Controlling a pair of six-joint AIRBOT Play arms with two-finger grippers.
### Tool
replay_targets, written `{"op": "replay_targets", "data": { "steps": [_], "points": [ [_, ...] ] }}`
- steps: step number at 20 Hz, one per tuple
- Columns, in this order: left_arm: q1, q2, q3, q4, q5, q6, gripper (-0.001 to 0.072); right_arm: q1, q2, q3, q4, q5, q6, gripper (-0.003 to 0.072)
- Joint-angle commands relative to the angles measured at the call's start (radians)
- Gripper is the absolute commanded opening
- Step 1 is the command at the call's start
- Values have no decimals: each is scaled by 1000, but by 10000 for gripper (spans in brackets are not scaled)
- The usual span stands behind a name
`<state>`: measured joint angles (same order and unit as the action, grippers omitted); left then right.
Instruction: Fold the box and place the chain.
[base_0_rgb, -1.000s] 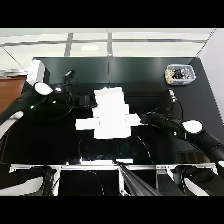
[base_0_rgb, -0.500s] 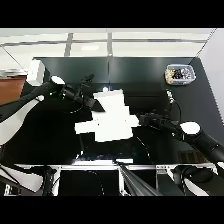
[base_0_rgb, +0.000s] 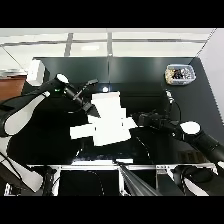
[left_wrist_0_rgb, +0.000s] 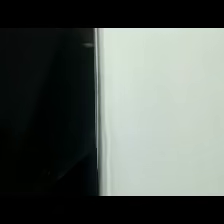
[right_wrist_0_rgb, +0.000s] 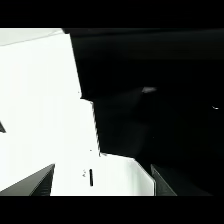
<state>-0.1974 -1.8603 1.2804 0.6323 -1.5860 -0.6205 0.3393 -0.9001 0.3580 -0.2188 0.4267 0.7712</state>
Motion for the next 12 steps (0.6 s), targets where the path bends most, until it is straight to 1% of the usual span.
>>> {"op": "replay_targets", "data": {
  "steps": [1, 3, 4, 5, 6, 7, 8, 9, 10, 11, 12],
  "points": [
    [3, 32, 16, 31, -21, -33, 19, -87, 1, 63, -156, 147, 77, 714],
    [-13, 113, -19, 37, -3, -31, 19, -168, 1, 166, -448, 350, 213, 714],
    [-24, 165, -58, 34, 32, 1, 18, -196, 1, 215, -592, 443, 236, 714],
    [-39, 229, -113, 11, 93, 41, 19, -216, 1, 253, -705, 504, 235, 714],
    [-54, 288, -169, -21, 156, 100, 19, -227, 1, 276, -803, 516, 234, 714],
    [-70, 344, -231, -48, 244, 178, 20, -233, 1, 288, -882, 503, 235, 714],
    [-90, 379, -281, -53, 330, 241, 21, -233, 1, 290, -929, 486, 235, 714],
    [-112, 396, -316, -43, 387, 331, 21, -233, 1, 290, -951, 461, 235, 714],
    [-133, 394, -327, -16, 403, 433, 21, -233, 1, 290, -941, 422, 237, 714],
    [-158, 389, -327, 21, 422, 502, 20, -232, 1, 290, -900, 389, 238, 713],
    [-180, 385, -327, 41, 471, 513, 20, -230, 1, 290, -857, 369, 223, 714]
  ]
}}
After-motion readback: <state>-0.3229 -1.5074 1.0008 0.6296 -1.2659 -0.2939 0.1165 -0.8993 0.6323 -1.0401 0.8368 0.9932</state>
